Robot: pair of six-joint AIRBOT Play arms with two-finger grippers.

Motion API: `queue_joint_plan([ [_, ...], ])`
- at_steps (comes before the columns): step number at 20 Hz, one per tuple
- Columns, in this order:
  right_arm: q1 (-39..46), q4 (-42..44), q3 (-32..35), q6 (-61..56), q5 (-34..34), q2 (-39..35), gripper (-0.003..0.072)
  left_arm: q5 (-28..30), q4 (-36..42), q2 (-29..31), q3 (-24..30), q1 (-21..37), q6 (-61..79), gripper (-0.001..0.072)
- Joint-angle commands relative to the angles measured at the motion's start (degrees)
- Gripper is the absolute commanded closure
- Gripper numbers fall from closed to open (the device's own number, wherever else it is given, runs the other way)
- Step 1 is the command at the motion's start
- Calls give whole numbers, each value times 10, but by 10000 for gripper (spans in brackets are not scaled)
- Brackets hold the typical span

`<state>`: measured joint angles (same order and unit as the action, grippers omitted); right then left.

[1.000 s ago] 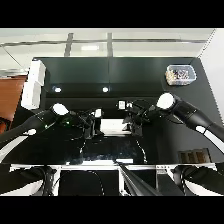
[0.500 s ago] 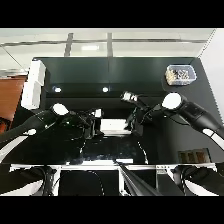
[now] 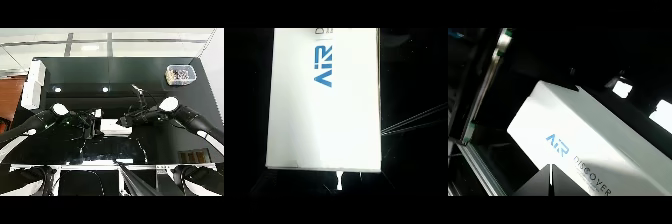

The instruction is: Fold the box and place the chain.

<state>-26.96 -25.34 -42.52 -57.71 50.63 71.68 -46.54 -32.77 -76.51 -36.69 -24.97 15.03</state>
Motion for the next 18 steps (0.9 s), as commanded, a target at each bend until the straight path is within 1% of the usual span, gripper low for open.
queue_joint_plan([
  [1,-4,-2,6,-35,-15,43,672,0,0,0,0,0,0,374],
  [5,-4,-16,11,-36,-22,57,672,0,0,0,0,0,0,374],
  [8,-1,-13,9,-27,2,48,672,0,0,0,0,0,0,374],
  [10,17,-15,-2,-4,48,17,672,0,0,0,0,0,-2,374],
  [13,84,-44,-21,-6,104,-67,672,0,0,1,0,0,-2,367],
  [14,113,-57,-21,-10,115,-99,672,0,0,4,0,0,-2,283],
  [15,145,-79,-21,-23,126,-130,672,1,0,10,0,0,-2,53],
  [16,174,-101,-21,-39,139,-157,672,1,-5,19,0,1,-12,-11],
  [18,229,-148,-21,-63,176,-202,672,-9,-52,48,-6,2,-55,-11],
])
